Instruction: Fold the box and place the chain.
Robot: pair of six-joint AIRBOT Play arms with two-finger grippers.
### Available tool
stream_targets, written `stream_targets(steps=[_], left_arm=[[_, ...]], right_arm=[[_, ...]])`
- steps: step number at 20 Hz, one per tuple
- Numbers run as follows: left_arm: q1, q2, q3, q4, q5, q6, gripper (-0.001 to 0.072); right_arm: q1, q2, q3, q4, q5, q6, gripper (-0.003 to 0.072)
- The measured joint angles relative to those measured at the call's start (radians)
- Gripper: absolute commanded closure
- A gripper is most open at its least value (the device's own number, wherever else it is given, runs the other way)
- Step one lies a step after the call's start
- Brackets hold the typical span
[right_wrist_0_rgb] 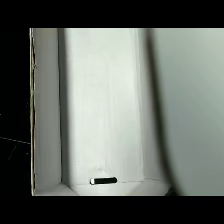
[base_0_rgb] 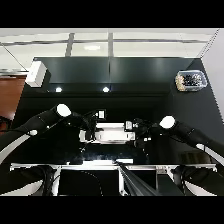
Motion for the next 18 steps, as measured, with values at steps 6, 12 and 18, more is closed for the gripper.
stream_targets(steps=[6, 12, 18], left_arm=[[0.0, 0.0, 0.0, 0.0, 0.0, 0.0, 0.0682], [0.0, 0.0, 0.0, 0.0, 0.001, 0.001, 0.0682], [0.0, 0.0, 0.0, 0.014, 0.001, -0.019, 0.0089]], right_arm=[[0.003, -0.003, 0.0, 0.0, -0.009, 0.0, 0.0062], [0.021, -0.005, 0.0, -0.014, -0.027, 0.016, 0.0062], [0.024, -0.006, 0.001, -0.019, -0.033, 0.021, 0.0196]])
